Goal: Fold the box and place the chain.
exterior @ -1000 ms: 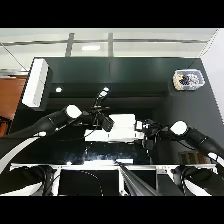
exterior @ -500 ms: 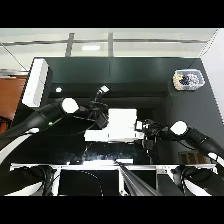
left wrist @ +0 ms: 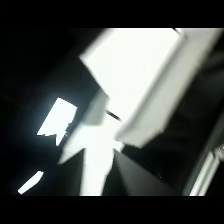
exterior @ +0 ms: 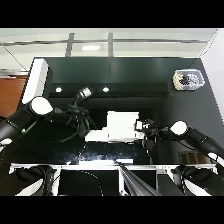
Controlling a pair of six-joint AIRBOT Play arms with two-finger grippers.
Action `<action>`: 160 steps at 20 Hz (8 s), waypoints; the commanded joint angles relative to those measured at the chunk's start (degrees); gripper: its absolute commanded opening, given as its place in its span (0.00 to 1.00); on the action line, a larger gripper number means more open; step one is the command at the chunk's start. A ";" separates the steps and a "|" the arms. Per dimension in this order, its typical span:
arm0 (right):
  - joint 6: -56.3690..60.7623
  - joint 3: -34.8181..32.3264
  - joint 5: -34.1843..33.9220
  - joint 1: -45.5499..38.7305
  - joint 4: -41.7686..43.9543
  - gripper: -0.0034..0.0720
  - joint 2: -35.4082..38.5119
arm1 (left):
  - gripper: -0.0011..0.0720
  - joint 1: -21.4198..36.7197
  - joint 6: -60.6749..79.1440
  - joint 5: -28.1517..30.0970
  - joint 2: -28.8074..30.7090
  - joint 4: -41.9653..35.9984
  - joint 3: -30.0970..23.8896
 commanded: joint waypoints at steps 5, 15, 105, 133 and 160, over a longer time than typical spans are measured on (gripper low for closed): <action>0.02 -0.02 0.02 0.02 0.00 0.38 0.00 | 0.99 -8.61 24.22 12.33 -2.14 5.29 -6.36; 0.02 -0.02 0.02 0.02 0.00 0.38 0.00 | 0.96 -14.51 25.29 22.97 -5.79 4.07 -6.29; 0.02 -0.02 0.00 0.02 0.02 0.38 0.00 | 0.98 -7.32 -45.79 13.73 -8.52 -5.46 -1.11; 0.02 -0.02 0.00 0.02 0.02 0.38 0.00 | 0.95 -26.25 -94.92 -0.35 -18.51 32.26 16.48; 0.02 -0.02 0.02 0.04 0.04 0.38 0.00 | 0.46 -30.21 -102.25 -6.36 -28.48 36.02 25.27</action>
